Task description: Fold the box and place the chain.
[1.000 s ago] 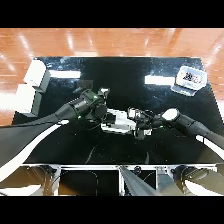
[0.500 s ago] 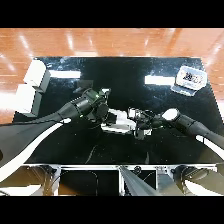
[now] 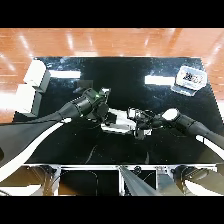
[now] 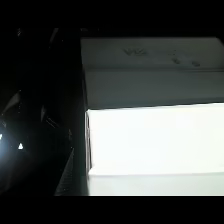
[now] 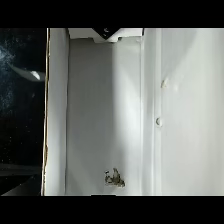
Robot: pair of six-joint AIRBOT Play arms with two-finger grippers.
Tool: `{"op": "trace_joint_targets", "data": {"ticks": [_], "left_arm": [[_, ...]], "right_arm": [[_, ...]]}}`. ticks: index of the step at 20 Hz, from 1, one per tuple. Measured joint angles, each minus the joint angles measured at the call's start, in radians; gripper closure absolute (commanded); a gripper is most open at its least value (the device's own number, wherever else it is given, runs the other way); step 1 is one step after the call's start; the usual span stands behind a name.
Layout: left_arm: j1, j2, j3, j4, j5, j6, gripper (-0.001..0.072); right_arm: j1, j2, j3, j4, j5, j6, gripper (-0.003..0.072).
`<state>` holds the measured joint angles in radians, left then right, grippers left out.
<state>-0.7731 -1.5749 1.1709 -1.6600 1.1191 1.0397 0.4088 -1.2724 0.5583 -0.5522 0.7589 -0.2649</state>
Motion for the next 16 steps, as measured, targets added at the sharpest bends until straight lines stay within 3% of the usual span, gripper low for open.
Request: {"op": "trace_joint_targets", "data": {"ticks": [16], "left_arm": [[0.001, -0.018, 0.002, 0.003, -0.008, -0.015, 0.0275]], "right_arm": [[0.000, 0.000, 0.000, 0.000, 0.000, 0.000, 0.0061]]}}
